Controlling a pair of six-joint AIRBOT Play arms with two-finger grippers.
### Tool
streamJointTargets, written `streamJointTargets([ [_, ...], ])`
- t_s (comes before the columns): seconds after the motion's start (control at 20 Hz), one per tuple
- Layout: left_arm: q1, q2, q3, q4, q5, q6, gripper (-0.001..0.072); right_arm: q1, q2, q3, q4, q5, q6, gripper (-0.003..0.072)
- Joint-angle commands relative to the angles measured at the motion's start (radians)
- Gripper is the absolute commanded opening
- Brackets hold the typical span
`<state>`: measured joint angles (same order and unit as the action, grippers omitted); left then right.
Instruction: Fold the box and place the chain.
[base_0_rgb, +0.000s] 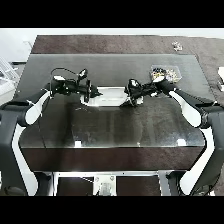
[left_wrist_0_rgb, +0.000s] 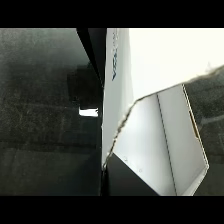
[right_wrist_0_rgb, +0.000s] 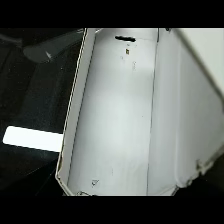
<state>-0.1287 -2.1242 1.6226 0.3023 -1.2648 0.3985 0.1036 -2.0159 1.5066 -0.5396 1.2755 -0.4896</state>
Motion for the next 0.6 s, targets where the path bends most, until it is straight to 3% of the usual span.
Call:
streamJointTargets([
  [0.0,0.0,-0.001,0.002,-0.021,-0.001,-0.005,0.0022,0.001,0.0,0.0,0.0,0.0,0.0,0.0581],
  [0.15,0.0,-0.001,0.002,-0.052,-0.003,-0.004,0.0023,0.001,0.0,0.0,0.0,0.001,0.0,0.058],
  [0.2,0.0,0.0,0.002,-0.057,-0.007,-0.004,0.0084,0.001,0.0,0.0,0.0,0.0,0.0,0.0581],
  [0.25,0.0,0.002,0.003,-0.065,-0.012,-0.004,0.0271,0.001,0.0,0.0,0.0,0.0,0.0,0.0581],
  [0.3,0.0,0.002,0.005,-0.074,-0.028,-0.003,0.0309,0.001,0.0,0.0,0.0,0.0,0.0,0.0581],
  [0.55,0.001,0.01,0.024,-0.078,-0.09,0.003,0.031,0.001,0.0,0.0,0.0,0.0,0.0,0.0581],
])
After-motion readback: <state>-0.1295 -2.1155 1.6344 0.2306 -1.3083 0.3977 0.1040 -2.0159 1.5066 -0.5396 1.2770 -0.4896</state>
